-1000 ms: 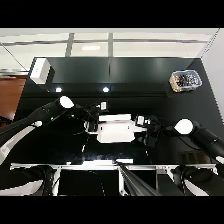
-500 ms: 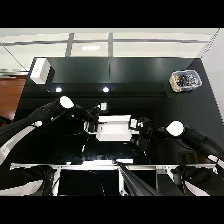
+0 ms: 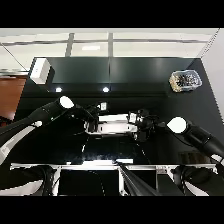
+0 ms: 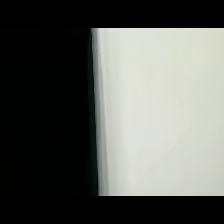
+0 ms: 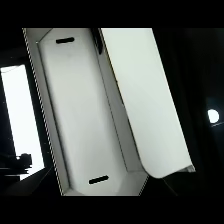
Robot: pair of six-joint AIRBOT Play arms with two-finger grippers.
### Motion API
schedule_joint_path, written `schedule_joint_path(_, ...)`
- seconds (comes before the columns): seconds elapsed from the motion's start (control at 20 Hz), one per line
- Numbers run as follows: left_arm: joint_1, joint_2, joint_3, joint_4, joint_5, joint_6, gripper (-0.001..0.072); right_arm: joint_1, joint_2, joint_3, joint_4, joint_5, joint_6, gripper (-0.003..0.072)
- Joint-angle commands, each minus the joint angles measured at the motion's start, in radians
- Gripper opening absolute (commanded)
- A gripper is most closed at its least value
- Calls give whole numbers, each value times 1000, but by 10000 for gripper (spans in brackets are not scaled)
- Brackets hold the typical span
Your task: Fold the box and place the chain.
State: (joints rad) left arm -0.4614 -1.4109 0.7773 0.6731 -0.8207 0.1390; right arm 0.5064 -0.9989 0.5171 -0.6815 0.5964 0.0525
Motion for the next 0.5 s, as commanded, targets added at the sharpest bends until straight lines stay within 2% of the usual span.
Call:
schedule_joint_path(0.0, 1, -1, 0, 0, -1, 0, 28, -31, 3, 19, -6, 15, -1, 712)
schedule_joint_path(0.35, 1, -1, 0, 0, -2, 0, 28, -74, -50, 19, 103, 96, -98, 712)
schedule_joint_path(0.4, 1, -1, 0, 0, -3, 0, 28, -74, -56, 19, 89, 106, -119, 712)
schedule_joint_path(0.45, 1, -1, 0, 0, -3, 0, 28, -79, -55, 19, 5, 87, -118, 712)
